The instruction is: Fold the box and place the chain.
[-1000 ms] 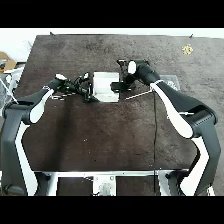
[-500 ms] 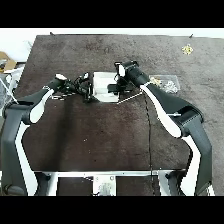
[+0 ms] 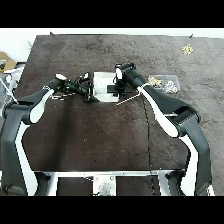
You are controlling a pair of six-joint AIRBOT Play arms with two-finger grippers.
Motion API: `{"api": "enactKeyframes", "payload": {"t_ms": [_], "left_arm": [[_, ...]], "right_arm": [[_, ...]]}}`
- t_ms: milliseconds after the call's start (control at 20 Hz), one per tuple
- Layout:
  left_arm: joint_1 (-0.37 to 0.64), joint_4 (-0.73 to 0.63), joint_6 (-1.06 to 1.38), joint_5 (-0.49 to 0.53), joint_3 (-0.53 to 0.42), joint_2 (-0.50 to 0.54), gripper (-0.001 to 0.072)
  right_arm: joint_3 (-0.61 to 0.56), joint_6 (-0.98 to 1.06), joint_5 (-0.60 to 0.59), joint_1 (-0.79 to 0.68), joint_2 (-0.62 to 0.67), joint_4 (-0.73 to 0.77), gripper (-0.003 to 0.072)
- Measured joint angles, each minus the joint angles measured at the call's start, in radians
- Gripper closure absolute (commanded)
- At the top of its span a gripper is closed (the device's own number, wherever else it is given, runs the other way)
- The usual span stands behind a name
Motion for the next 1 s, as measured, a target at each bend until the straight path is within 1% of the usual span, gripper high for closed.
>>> {"api": "enactKeyframes", "payload": {"t_ms": [200, 250, 300, 400, 450, 650, 700, 750, 850, 900, 950, 1000], "left_arm": [[0.0, 0.0, 0.0, 0.0, 0.0, 0.0, 0.0366], [0.0, 0.0, 0.0, 0.0, 0.0, 0.0, 0.0366], [0.0, 0.0, 0.0, 0.0, 0.0, 0.0, 0.0366], [0.0, 0.0, 0.0, 0.0, 0.0, 0.0, 0.0366], [0.0, 0.0, 0.0, 0.0, 0.0, 0.0, 0.0366], [0.0, 0.0, 0.0, 0.0, 0.0, 0.0, 0.0366], [0.0, 0.0, 0.0, 0.001, 0.0, 0.0, 0.0366], [0.0, 0.0, 0.0, 0.001, 0.0, 0.0, 0.0366], [0.001, 0.0, 0.0, 0.001, 0.0, 0.0, 0.0366], [0.001, 0.0, 0.0, -0.001, 0.0, 0.0, 0.0366], [0.001, 0.002, 0.0, -0.005, 0.0, 0.0, 0.0366], [0.001, 0.002, 0.0, -0.005, 0.0, 0.0, 0.0366]], "right_arm": [[0.0, 0.02, -0.007, 0.002, -0.003, -0.008, 0.0502], [0.0, 0.022, -0.008, 0.002, -0.004, -0.008, 0.0544], [0.0, 0.025, -0.011, 0.002, -0.004, -0.008, 0.0605], [0.0, 0.033, -0.011, 0.002, -0.005, -0.018, 0.0608], [0.0, 0.036, -0.011, 0.003, -0.005, -0.023, 0.0673], [0.0, 0.043, -0.014, 0.004, -0.005, -0.031, 0.0678], [0.0, 0.043, -0.015, 0.004, -0.005, -0.033, 0.0568], [0.0, 0.043, -0.015, 0.004, -0.005, -0.037, 0.0528], [0.0, 0.043, -0.017, 0.003, -0.003, -0.041, 0.0516], [-0.001, 0.043, -0.018, 0.003, 0.001, -0.043, 0.0375], [0.0, 0.039, -0.019, 0.003, 0.009, -0.045, 0.0282], [0.0, 0.032, -0.019, 0.002, 0.017, -0.045, 0.0283]]}}
